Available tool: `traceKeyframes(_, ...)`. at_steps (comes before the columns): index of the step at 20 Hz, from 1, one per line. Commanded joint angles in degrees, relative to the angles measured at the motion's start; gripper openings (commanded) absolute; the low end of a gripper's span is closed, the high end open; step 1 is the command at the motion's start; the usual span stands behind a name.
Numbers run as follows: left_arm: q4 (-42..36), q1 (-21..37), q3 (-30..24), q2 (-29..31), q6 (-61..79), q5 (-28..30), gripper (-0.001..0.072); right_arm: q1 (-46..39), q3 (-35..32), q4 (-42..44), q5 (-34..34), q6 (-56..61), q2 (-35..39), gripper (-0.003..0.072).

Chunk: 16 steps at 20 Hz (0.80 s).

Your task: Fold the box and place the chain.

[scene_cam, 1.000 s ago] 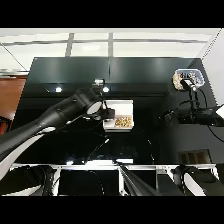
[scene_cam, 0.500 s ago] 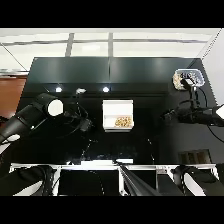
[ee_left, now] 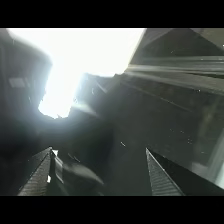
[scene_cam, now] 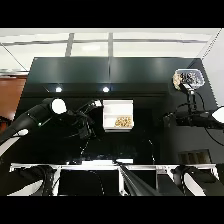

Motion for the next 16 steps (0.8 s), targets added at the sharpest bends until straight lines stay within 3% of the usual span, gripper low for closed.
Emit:
traceKeyframes(1, -8.72, 3.23, 0.04, -0.37, 19.67, 3.39, 0.0711, -0.02, -0.2, 0.15, 0.44, 0.02, 0.02, 0.014)
traceKeyframes(5, -17.81, 5.07, 0.04, -2.51, 40.04, 4.46, 0.0712, -0.02, -0.22, 0.22, 0.33, 0.02, 0.02, 0.014)
traceKeyframes(10, -17.79, 5.14, 0.68, -9.07, 39.78, 6.05, 0.0712, -0.02, -0.22, 0.17, 0.24, 0.02, 0.02, 0.014)
traceKeyframes(16, -22.08, 5.07, 0.87, -10.49, 39.78, 6.49, 0.0712, -0.02, -0.2, 0.15, 0.07, 0.02, 0.02, 0.014)
